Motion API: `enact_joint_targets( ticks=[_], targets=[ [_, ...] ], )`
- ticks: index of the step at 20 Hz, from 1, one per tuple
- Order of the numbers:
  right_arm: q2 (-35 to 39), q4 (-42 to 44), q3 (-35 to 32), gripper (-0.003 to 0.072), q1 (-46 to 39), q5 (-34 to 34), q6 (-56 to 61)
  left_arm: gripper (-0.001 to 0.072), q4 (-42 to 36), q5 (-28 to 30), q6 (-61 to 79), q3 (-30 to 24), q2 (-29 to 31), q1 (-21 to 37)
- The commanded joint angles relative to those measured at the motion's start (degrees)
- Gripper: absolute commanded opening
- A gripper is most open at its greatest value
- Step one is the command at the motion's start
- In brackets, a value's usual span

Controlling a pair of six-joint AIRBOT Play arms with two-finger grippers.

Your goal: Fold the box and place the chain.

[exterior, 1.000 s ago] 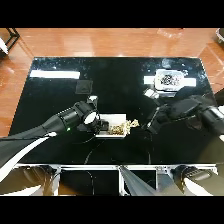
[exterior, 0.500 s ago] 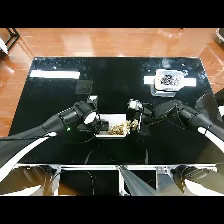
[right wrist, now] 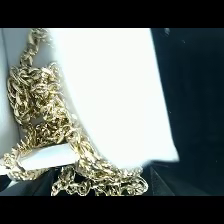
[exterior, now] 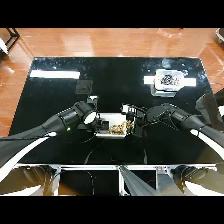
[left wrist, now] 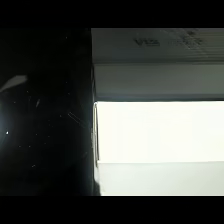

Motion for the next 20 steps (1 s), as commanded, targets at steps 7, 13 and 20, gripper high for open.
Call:
enact_joint_targets(
  ticks=[7,13,20],
  targets=[
    [-0.4,-0.5,0.0,0.0351,0.9,-1.1,0.0,0.0021,-0.2,0.5,0.0,0.1,0.0,0.0],
    [1.4,-4.0,0.1,0.0019,0.8,-3.8,14.5,0.0021,-0.3,0.5,0.0,0.1,0.0,0.0],
    [11.8,-9.4,0.1,0.0018,-4.2,-11.3,27.1,0.0021,-0.2,0.7,0.0,0.1,0.0,0.0]
  ],
)
